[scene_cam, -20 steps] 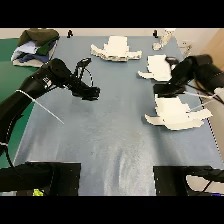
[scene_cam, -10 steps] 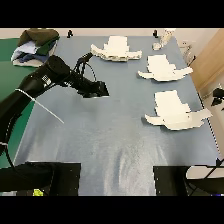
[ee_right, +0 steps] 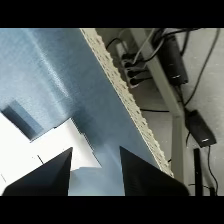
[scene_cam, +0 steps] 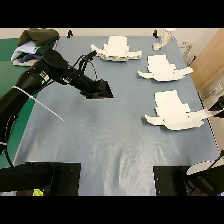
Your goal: Fold the box.
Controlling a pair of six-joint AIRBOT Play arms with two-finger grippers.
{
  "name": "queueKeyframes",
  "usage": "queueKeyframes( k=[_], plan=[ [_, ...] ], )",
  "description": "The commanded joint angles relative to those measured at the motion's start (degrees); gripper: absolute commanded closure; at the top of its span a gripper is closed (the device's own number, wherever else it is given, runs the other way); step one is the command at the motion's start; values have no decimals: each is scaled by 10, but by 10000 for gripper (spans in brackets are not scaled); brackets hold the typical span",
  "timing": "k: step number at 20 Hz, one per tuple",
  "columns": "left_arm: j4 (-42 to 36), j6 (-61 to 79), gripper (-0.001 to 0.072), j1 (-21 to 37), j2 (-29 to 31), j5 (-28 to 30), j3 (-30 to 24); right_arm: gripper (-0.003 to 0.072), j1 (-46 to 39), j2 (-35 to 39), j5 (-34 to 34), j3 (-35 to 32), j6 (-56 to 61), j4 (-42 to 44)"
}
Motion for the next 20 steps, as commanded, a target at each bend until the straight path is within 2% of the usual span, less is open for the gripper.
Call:
queueKeyframes(
  k=[1,6,8,9,10,11,16,18,20],
  plan=[
    [-6,2,117,0,0,-10,2,260,2,-33,-19,5,-54,52],
    [-7,2,118,0,0,-8,2,682,17,-26,-74,17,-132,148],
    [-7,2,119,0,0,2,2,683,36,-26,-77,17,-133,164],
    [-7,2,199,0,0,10,2,683,51,-26,-77,17,-133,177],
    [-7,2,557,0,0,13,2,683,65,-25,-76,17,-132,191],
    [-8,5,689,0,0,16,2,684,82,-24,-80,17,-128,208],
    [-16,22,698,0,20,8,2,685,183,26,-64,-14,-85,231],
    [3,32,698,0,57,-3,-6,685,219,82,-28,-63,-73,232],
    [35,31,698,1,112,-22,-41,685,249,158,21,-141,-60,231]
  ],
)
